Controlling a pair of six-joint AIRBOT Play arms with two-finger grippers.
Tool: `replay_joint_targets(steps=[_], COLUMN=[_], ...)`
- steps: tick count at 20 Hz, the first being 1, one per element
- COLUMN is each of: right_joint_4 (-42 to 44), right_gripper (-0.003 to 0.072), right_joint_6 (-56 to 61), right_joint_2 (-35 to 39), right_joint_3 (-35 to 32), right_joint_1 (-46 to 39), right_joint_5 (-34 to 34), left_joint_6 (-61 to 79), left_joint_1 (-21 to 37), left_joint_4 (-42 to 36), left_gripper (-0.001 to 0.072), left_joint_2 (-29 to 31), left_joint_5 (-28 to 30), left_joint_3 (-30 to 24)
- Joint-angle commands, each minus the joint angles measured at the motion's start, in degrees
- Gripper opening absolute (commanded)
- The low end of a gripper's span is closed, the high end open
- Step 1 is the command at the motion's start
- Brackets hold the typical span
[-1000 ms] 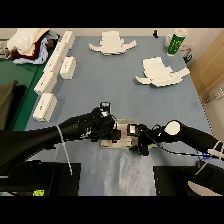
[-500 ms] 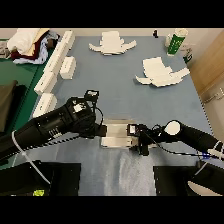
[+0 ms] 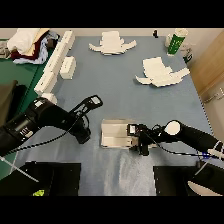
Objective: Fold the box.
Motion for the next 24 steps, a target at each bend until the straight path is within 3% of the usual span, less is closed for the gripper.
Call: replay_joint_targets(steps=[1,4,7,11,15,24], right_joint_4=[0.0,0.0,0.0,0.0,0.0,0.0], right_gripper=[0.0509,0.0509,0.0509,0.0509,0.0509,0.0509], right_joint_6=[0.0,0.0,0.0,0.0,0.0,0.0], right_joint_2=[0.0,0.0,0.0,0.0,0.0,0.0], right_joint_3=[0.0,0.0,0.0,0.0,0.0,0.0], right_joint_1=[0.0,0.0,0.0,0.0,0.0,0.0], right_joint_5=[0.0,0.0,0.0,0.0,0.0,0.0], left_joint_6=[37.4,59.4,69.1,71.0,71.6,71.6], left_joint_1=[12.3,13.1,10.8,5.7,3.5,3.4], left_joint_4=[-21.6,-30.9,-35.3,-36.2,-39.5,-41.6], left_gripper=[0.0691,0.0691,0.0691,0.0691,0.0691,0.0691], left_joint_2=[0.6,-4.0,-11.0,-17.0,-18.4,-18.4], left_joint_5=[9.6,12.7,13.8,19.6,24.8,22.8], left_joint_3=[-10.4,-15.0,-15.6,-15.6,-15.3,-15.2])
